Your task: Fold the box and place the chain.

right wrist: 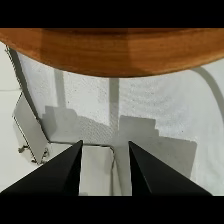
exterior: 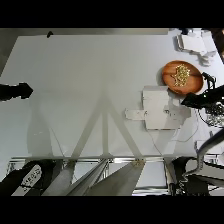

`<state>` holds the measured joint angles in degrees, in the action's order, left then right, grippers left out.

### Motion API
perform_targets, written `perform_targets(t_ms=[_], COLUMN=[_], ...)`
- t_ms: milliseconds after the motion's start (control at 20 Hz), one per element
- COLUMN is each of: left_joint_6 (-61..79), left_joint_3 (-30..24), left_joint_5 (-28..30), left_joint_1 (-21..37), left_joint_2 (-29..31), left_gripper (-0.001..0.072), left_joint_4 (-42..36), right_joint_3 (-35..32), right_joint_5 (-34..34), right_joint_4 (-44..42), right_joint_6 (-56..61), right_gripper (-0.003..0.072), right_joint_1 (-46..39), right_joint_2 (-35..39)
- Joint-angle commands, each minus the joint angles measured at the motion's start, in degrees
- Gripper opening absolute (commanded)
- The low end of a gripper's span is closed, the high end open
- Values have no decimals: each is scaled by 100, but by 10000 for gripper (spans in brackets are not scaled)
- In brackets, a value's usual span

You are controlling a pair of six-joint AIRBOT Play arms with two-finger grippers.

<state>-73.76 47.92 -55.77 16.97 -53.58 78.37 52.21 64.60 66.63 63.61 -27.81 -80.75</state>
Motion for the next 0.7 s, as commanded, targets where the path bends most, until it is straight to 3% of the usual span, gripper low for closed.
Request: perform_targets(t_ms=[0, 250, 650], left_joint_6=[2, 2, 2], left_joint_3=[4, 7, 4], left_joint_5=[0, 0, 2], left_joint_1=[-2, -2, -2], left_joint_2=[-4, -4, -4], left_gripper=[692, 692, 692], left_joint_4=[2, 2, 2], right_joint_3=[-2, -2, -9], right_joint_5=[129, 505, 697], right_joint_4=[122, 1215, 833], right_joint_6=[61, 341, 192], right_gripper=[307, 308, 299], right_joint_1=[-4, -4, -4], right_joint_2=[-4, -15, -295])
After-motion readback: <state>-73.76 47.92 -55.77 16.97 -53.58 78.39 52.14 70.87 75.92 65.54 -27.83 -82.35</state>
